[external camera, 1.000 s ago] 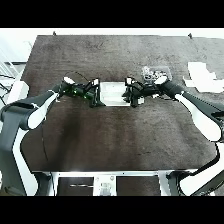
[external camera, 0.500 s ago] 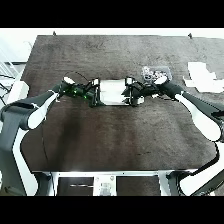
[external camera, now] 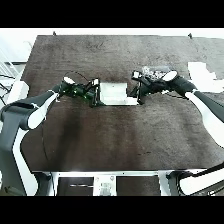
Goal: Fold the box and place the chain.
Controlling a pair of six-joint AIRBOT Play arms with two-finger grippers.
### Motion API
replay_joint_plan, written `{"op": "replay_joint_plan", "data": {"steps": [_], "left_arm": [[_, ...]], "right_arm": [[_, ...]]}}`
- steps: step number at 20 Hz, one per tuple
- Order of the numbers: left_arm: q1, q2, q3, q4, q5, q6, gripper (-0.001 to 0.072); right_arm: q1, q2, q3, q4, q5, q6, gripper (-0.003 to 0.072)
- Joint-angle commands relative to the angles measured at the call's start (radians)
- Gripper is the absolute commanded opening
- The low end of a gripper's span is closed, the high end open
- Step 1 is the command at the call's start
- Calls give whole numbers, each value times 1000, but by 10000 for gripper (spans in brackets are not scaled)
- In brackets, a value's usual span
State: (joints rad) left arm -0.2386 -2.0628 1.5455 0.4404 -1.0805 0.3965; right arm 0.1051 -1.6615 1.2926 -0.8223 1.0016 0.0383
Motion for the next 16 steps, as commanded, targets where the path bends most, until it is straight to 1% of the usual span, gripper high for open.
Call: {"op": "replay_joint_plan", "data": {"steps": [1,5,9,12,16], "left_arm": [[-1,0,0,1,-1,0,407],[-1,0,0,1,-1,0,407],[-1,0,0,1,-1,0,407],[-1,-1,0,1,-1,0,407],[-1,0,0,1,-2,0,408]], "right_arm": [[-34,93,0,-32,18,196,11],[-130,122,-1,-32,21,483,11],[-221,120,-41,-31,29,665,11],[-259,104,-87,-24,28,688,11],[-262,43,-99,22,28,708,11]]}}
